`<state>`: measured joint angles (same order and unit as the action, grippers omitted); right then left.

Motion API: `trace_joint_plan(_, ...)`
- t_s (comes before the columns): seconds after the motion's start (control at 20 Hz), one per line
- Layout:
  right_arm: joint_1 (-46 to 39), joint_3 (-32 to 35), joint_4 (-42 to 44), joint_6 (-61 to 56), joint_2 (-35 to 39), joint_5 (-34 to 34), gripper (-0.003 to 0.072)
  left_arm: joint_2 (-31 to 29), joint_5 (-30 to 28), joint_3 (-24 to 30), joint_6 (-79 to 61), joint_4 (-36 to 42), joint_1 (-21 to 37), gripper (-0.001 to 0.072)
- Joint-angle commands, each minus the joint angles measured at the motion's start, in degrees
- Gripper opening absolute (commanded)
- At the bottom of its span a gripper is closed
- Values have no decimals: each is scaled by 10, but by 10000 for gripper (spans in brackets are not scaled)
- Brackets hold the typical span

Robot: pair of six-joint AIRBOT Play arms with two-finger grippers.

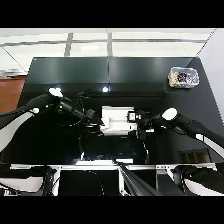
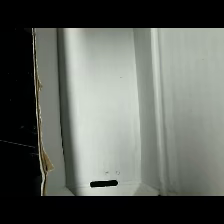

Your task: Fold the box and place the chain.

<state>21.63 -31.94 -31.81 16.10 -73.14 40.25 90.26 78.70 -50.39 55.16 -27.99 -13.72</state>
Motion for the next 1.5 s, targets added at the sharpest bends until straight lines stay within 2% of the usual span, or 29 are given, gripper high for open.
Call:
trace_joint_plan(0.0, 0, 0, 0, 0, 0, 0, 233, 0, -16, -1, 24, -3, -10, 395)
trace_joint_plan(0.3, 0, 0, 0, 0, 0, 0, 233, -6, -55, -3, 85, -19, -20, 391)
trace_joint_plan(0.6, 0, 0, 0, 0, 0, 0, 233, -15, -43, -65, 158, -142, -28, 391)
trace_joint_plan(0.85, 0, 0, 0, 0, 0, 0, 232, -15, -61, -80, 173, -144, -81, 390)
trace_joint_plan(1.0, 0, 0, 0, 0, 0, 0, 233, -15, -61, -95, 202, -172, -104, 390)
trace_joint_plan(1.25, 0, 0, 0, 0, 0, 0, 233, -15, -62, -137, 297, -282, -142, 390)
trace_joint_plan(1.45, 0, 0, 0, 0, 0, 0, 232, -15, -84, -162, 374, -360, -177, 390)
